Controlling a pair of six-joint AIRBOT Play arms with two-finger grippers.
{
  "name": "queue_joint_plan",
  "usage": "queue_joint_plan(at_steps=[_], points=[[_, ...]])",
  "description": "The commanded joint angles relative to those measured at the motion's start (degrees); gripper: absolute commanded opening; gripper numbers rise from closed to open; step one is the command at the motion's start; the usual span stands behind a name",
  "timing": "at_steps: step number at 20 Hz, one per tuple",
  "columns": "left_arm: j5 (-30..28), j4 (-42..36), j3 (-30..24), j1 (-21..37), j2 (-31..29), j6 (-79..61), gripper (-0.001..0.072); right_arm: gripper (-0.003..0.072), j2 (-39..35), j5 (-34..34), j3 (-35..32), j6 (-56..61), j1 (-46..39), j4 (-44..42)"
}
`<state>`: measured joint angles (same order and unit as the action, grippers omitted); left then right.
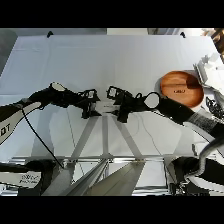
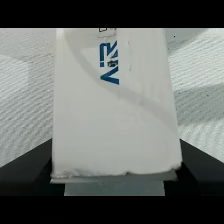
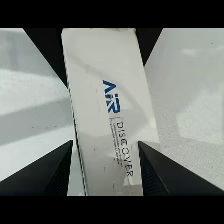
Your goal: Fold the box and place the chain.
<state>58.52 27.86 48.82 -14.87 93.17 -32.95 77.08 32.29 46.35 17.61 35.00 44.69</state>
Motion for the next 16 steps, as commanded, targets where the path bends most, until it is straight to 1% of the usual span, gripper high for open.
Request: queue_joint_plan(at_steps=[1, 4, 7, 8, 9, 10, 11, 13, 14, 15, 16], points=[[0.00, 0.04, 0.00, 0.00, -0.02, -0.09, 0.0276, 0.0461, -0.50, -0.31, -0.28, 0.13, 0.04, -0.02], [0.00, 0.04, 0.00, 0.00, -0.02, -0.09, 0.0276, 0.0460, -3.82, 1.81, -0.28, 1.42, 0.04, -0.13], [0.00, 0.04, 0.00, 0.00, -0.02, -0.09, 0.0276, 0.0455, -8.07, 1.51, -0.28, 3.63, 0.02, -0.76], [0.00, 0.04, 0.00, 0.00, -0.02, -0.09, 0.0276, 0.0408, -8.83, 1.51, -0.28, 3.63, -0.17, -2.64], [0.00, 0.04, 0.00, 0.00, -0.02, -0.09, 0.0276, 0.0269, -9.05, 1.53, -0.28, 3.61, -0.59, -6.21], [0.00, 0.04, 0.00, 0.00, -0.02, -0.09, 0.0276, 0.0072, -8.76, 1.62, -0.28, 3.61, -1.31, -11.08], [0.00, 0.04, 0.00, 0.00, -0.02, -0.09, 0.0276, 0.0010, -8.24, 1.62, -0.28, 3.65, -2.23, -15.87], [0.00, 0.04, 0.00, 0.00, -0.02, -0.09, 0.0276, 0.0010, -6.43, 2.40, -0.28, 4.13, -4.33, -27.91], [0.00, 0.04, 0.00, 0.00, -0.02, -0.09, 0.0276, 0.0008, -4.96, 4.31, -0.28, 4.83, -5.29, -34.07], [0.00, 0.04, 0.00, 0.00, -0.02, -0.09, 0.0276, 0.0008, -3.30, 6.88, -0.28, 4.85, -5.97, -37.79], [0.00, 0.04, 0.00, 0.00, -0.02, -0.09, 0.0276, 0.0008, -1.29, 9.44, -0.28, 4.90, -6.32, -39.17]])
